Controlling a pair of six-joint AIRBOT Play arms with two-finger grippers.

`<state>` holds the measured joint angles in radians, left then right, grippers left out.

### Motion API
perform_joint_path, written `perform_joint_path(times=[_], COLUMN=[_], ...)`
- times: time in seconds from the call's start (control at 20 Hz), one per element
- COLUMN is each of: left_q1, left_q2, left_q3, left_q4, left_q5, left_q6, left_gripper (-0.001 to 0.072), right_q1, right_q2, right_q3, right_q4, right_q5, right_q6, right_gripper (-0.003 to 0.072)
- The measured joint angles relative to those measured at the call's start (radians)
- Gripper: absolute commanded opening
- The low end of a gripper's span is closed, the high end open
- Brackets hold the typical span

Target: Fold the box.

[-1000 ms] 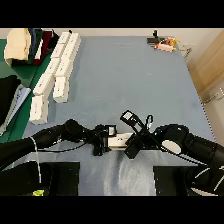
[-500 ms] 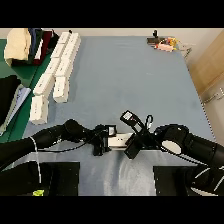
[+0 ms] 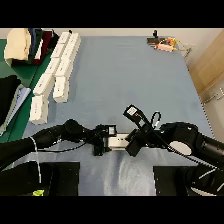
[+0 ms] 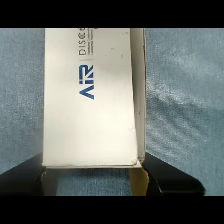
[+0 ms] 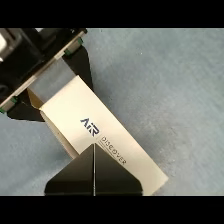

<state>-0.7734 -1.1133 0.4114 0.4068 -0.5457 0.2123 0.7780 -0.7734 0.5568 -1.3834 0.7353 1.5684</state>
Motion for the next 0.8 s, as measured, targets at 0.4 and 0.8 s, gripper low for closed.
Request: perform_joint_path(times=[0.4, 0.8], left_q1=[0.0, 0.0], left_q2=[0.0, 0.0], left_q3=[0.0, 0.0], left_q4=[0.0, 0.003], left_q5=[0.0, 0.002], left_q6=[0.0, 0.001], left_gripper=[0.0518, 0.0518], right_q1=[0.001, 0.0], right_q2=[-0.05, -0.137], right_q3=[0.002, 0.003], right_q4=[0.087, 0.172], right_q5=[-0.017, -0.008], right_q6=[0.012, 0.014], right_gripper=[0.0005, 0.0005])
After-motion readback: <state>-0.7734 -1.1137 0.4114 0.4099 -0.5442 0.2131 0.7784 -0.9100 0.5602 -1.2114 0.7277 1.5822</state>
